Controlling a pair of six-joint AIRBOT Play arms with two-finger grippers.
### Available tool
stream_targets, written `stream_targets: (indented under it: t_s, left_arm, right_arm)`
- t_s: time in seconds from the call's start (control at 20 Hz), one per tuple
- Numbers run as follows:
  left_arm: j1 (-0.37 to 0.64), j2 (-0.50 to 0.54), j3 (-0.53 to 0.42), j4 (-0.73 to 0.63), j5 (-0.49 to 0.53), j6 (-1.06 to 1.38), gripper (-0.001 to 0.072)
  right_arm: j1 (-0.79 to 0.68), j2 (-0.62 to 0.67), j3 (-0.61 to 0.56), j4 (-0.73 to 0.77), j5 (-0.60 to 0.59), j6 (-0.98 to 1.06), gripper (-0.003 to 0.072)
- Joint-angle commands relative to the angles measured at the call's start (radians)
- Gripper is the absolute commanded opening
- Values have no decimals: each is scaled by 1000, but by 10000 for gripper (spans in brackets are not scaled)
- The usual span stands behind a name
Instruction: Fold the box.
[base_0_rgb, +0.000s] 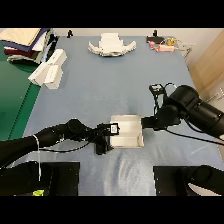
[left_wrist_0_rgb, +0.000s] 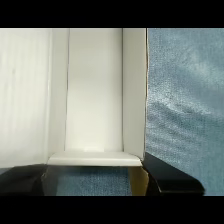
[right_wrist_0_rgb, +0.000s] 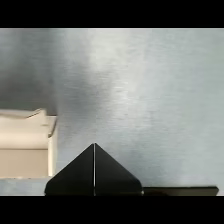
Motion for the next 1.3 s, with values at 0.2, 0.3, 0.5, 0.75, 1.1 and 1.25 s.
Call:
stream_targets:
  t_s: [0.2,0.3,0.5,0.75,1.1,1.25]
  left_arm:
    - [0,0,0,0,0,0,388]
    - [0,0,0,0,0,0,388]
    - [0,0,0,0,0,0,388]
    - [0,0,0,0,0,0,388]
    - [0,0,0,0,0,0,388]
    - [0,0,0,0,0,0,388]
  right_arm:
    - [-444,-187,8,506,119,-500,3]
    - [-539,-278,8,720,111,-636,3]
    - [-617,-453,10,1044,-32,-872,3]
    - [-578,-489,9,1153,-216,-1101,3]
    - [-426,-326,4,883,-75,-1159,4]
    - [-322,-208,-65,793,93,-1203,4]
